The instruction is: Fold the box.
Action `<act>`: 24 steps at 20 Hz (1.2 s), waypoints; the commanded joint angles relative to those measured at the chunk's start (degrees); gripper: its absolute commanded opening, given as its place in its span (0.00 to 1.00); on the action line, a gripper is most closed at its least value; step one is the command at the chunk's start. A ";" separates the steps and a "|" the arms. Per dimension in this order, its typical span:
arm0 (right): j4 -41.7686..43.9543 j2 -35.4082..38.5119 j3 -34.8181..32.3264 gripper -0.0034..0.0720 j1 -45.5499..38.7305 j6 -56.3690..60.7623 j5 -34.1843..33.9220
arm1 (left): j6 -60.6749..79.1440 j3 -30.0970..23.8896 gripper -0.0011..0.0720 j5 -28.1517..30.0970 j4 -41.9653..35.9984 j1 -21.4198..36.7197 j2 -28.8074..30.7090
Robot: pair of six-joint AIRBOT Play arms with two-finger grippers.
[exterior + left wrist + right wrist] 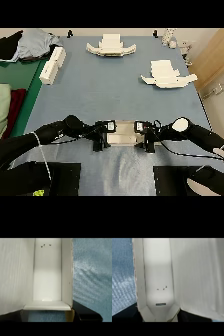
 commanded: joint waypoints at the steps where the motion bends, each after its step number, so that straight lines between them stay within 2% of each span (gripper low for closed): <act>1: 0.02 0.00 0.04 0.71 0.04 0.00 0.02 | -0.02 0.00 0.84 -0.09 0.04 0.02 -0.04; 22: 0.48 0.00 0.04 0.71 0.04 0.39 0.07 | -0.02 0.02 0.84 -0.44 -0.15 0.00 -0.04; 23: 0.63 0.00 0.04 0.80 0.04 0.52 -0.04 | -0.02 0.02 0.84 -0.48 -0.15 0.00 -0.04; 24: 0.63 0.07 0.04 0.98 0.04 1.99 -0.02 | -0.02 0.02 0.84 -0.44 -0.15 0.00 -0.04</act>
